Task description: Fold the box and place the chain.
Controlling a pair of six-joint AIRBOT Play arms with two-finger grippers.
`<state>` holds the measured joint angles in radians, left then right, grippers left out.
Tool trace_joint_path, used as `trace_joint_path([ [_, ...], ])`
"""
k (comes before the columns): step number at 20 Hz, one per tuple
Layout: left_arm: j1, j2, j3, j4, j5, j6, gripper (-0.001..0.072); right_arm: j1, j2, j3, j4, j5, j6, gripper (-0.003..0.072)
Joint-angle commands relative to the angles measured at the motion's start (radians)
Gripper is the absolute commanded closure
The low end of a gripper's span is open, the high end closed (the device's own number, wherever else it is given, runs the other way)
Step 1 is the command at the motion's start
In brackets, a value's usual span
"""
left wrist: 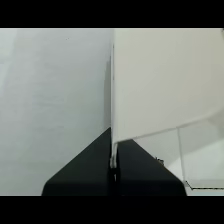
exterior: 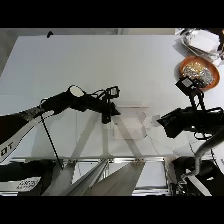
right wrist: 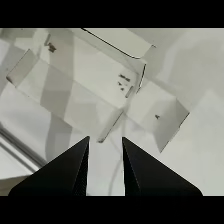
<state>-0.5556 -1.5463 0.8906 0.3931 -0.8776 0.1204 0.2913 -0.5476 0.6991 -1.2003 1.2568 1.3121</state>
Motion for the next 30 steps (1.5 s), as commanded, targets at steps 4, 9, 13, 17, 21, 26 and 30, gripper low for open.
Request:
trace_joint_path([
  [4, 0.050, -0.004, 0.000, 0.044, 0.037, 0.011, 0.0702, 0.000, 0.001, 0.000, 0.000, -0.022, 0.000, 0.0450],
  [9, 0.055, -0.004, 0.000, 0.093, 0.036, 0.017, 0.0703, 0.000, 0.001, 0.000, 0.000, -0.048, 0.000, 0.0450],
  [13, 0.055, -0.004, 0.000, 0.106, -0.009, 0.188, 0.0705, 0.000, 0.001, 0.000, 0.001, -0.062, 0.000, 0.0450],
  [17, 0.055, -0.004, 0.001, 0.105, -0.039, 0.210, 0.0706, 0.000, 0.001, 0.000, 0.001, -0.062, 0.000, 0.0450],
  [21, 0.056, -0.005, 0.001, 0.106, -0.053, 0.224, 0.0706, 0.000, 0.001, 0.000, 0.001, -0.062, 0.000, 0.0450],
  [26, 0.055, -0.023, 0.001, 0.093, -0.039, 0.224, 0.0705, 0.000, 0.001, 0.000, 0.001, -0.062, 0.000, 0.0450],
  [30, 0.055, -0.037, 0.001, 0.093, -0.042, 0.224, 0.0705, 0.000, 0.001, 0.000, 0.001, -0.062, 0.000, 0.0450],
])
